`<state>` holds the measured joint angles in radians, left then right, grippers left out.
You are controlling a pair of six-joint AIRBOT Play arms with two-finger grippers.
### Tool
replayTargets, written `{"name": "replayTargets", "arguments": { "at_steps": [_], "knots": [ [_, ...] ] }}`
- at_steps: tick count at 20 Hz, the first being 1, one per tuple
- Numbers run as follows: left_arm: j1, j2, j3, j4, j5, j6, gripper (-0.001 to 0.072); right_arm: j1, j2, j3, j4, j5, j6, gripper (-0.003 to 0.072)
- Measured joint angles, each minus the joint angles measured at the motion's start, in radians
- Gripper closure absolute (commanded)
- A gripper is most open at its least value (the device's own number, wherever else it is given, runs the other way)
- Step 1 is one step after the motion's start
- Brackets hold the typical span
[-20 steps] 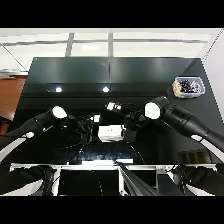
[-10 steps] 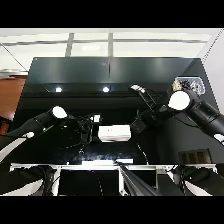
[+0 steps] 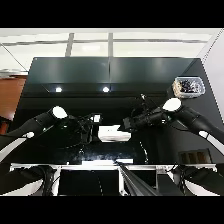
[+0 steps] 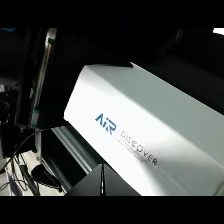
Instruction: Fold the box and place the chain.
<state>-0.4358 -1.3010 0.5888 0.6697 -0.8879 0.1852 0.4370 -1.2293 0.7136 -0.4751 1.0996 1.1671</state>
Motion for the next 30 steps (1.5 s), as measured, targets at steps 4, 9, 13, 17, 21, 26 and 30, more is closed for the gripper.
{"name": "replayTargets", "arguments": {
  "at_steps": [4, 9, 13, 17, 21, 26, 30],
  "knots": [
    [0.0, 0.0, 0.0, 0.0, 0.001, 0.0, 0.0228, 0.018, -0.044, -0.007, -0.005, -0.014, 0.0, 0.0668],
    [0.0, 0.0, 0.0, 0.003, 0.003, 0.002, 0.0228, 0.047, -0.08, -0.015, -0.034, -0.05, 0.024, 0.0667],
    [0.0, 0.0, 0.0, 0.003, 0.003, 0.002, 0.0228, 0.054, -0.09, -0.017, -0.05, -0.065, 0.034, 0.0668],
    [0.0, 0.0, 0.0, 0.002, 0.002, 0.001, 0.0228, 0.053, -0.089, -0.015, -0.057, -0.069, 0.034, 0.0667],
    [0.0, 0.0, 0.0, -0.002, 0.005, -0.005, 0.0223, 0.004, -0.034, 0.02, -0.077, -0.037, 0.016, 0.0668],
    [0.0, 0.016, -0.002, 0.022, 0.002, -0.043, -0.0008, -0.161, 0.134, 0.067, -0.063, 0.063, 0.009, 0.0668],
    [0.0, 0.093, 0.001, 0.054, -0.008, -0.128, -0.0008, -0.328, 0.245, 0.078, -0.078, 0.128, 0.007, 0.0668]
  ]
}}
